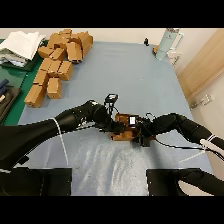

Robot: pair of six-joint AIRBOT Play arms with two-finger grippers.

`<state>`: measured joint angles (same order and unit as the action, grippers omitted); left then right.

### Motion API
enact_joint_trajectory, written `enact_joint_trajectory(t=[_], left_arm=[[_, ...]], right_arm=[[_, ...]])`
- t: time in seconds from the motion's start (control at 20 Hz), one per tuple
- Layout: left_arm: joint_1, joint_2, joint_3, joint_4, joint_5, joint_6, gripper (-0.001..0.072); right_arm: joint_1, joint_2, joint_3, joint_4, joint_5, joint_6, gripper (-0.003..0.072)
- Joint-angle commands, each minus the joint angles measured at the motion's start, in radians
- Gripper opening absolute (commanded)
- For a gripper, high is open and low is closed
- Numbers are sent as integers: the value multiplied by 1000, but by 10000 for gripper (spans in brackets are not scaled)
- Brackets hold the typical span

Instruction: Fold the box.

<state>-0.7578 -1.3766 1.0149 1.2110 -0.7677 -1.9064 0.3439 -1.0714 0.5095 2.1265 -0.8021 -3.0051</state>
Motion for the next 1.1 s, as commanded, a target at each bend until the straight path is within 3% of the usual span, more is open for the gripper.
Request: enact_joint_trajectory(t=[0.0, 0.25, 0.45, 1.05], left_arm=[[-25, -24, 31, 75, -66, -87, 470], [-65, -71, 116, 185, -135, -186, 470], [-73, -135, 192, 185, -227, -189, 470], [-84, -195, 272, 232, -312, -292, 470]], right_arm=[[0, -1, 0, 0, 1, 1, 513], [0, -1, 0, 0, 0, 1, 512], [0, -1, 0, 0, 0, 0, 513], [0, 0, 0, 1, 0, 1, 513]])
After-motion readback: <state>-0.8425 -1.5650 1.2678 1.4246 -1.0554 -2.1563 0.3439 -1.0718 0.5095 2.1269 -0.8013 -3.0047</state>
